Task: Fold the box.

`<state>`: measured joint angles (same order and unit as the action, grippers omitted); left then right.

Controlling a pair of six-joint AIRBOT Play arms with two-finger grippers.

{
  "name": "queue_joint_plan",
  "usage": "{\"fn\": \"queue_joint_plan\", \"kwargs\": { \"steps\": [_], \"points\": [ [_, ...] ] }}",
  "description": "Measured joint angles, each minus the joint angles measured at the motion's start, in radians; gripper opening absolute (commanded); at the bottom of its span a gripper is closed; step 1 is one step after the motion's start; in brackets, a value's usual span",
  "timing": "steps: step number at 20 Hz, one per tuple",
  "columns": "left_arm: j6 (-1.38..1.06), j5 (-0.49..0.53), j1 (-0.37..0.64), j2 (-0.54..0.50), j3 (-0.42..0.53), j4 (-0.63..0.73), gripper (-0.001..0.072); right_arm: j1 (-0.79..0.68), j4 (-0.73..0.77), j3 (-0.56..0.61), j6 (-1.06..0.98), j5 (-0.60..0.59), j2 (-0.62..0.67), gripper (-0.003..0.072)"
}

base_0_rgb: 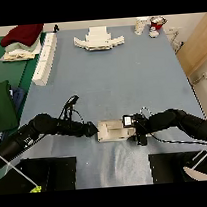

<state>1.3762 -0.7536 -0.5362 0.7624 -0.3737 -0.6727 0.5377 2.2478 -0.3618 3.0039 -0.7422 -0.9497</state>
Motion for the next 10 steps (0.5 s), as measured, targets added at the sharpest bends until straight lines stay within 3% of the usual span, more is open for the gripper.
{"fn": "queue_joint_plan", "kwargs": {
  "steps": [7,10],
  "points": [
    [0.017,0.021,-0.033,0.028,-0.006,0.035,0.0403,0.0,0.0,0.0,0.0,0.0,0.0,0.0472],
    [0.103,0.039,-0.082,0.059,-0.034,-0.015,0.0403,0.0,0.0,0.0,0.0,0.0,0.0,0.0472]
  ]
}}
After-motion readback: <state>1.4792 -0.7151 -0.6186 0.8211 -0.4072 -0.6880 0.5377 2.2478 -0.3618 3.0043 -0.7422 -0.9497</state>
